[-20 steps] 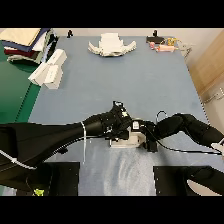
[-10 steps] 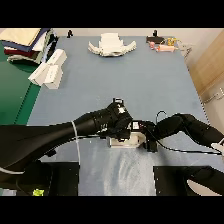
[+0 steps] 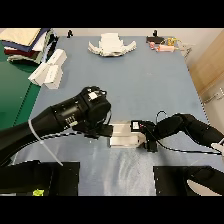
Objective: Fold the box.
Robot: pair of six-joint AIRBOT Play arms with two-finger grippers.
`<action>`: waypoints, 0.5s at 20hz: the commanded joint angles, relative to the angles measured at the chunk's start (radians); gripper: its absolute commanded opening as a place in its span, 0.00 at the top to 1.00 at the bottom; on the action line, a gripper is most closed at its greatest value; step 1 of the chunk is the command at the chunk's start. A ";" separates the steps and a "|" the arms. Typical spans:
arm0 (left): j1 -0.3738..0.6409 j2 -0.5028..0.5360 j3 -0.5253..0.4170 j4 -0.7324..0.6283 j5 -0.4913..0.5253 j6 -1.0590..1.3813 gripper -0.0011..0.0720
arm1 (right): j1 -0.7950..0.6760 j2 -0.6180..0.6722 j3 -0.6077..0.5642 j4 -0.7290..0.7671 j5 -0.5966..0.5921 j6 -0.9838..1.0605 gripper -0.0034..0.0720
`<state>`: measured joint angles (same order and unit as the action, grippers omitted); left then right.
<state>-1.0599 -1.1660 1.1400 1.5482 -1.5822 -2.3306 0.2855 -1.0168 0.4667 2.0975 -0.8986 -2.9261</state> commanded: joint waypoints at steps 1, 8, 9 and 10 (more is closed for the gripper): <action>0.085 0.054 -0.054 0.000 -0.082 0.202 0.97 | 0.000 0.000 0.000 0.000 0.000 0.000 0.32; 0.383 0.111 -0.322 -0.244 0.276 0.942 0.97 | 0.000 0.000 0.000 0.000 0.000 0.000 0.32; 0.385 0.120 -0.348 -0.244 0.350 1.019 0.97 | 0.000 0.000 0.000 0.000 0.000 0.000 0.32; 0.380 0.127 -0.371 -0.249 0.418 1.101 0.97 | 0.000 0.000 0.000 0.000 0.000 0.000 0.32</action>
<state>-0.7273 -1.0626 0.8524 1.3560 -1.3827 -1.5448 0.2855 -1.0168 0.4667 2.0975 -0.8986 -2.9261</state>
